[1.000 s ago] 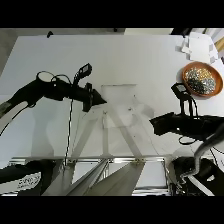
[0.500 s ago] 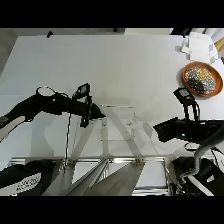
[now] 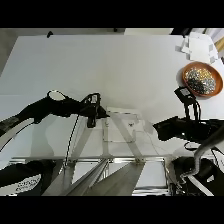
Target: Fold the box and place the chain.
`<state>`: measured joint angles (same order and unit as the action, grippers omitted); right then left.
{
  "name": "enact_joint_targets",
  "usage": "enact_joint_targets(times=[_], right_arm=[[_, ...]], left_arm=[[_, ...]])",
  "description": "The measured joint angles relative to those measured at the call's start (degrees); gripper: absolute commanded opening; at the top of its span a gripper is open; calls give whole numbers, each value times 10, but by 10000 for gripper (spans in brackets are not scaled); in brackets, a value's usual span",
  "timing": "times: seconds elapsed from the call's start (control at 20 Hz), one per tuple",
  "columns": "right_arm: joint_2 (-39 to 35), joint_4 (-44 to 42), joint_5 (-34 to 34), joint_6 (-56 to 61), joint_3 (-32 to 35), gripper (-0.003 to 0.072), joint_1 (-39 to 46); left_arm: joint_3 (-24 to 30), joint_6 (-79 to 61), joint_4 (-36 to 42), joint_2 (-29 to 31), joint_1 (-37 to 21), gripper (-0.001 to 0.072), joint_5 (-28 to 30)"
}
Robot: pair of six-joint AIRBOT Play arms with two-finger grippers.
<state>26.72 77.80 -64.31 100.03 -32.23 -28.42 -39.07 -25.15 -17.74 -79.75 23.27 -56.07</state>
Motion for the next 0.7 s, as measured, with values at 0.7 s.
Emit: enact_joint_targets(times=[0.7], right_arm=[[0, 2, 7, 0, 0, 296, 0]], left_arm=[[0, -63, 80, -63, 3, 5, 7]])
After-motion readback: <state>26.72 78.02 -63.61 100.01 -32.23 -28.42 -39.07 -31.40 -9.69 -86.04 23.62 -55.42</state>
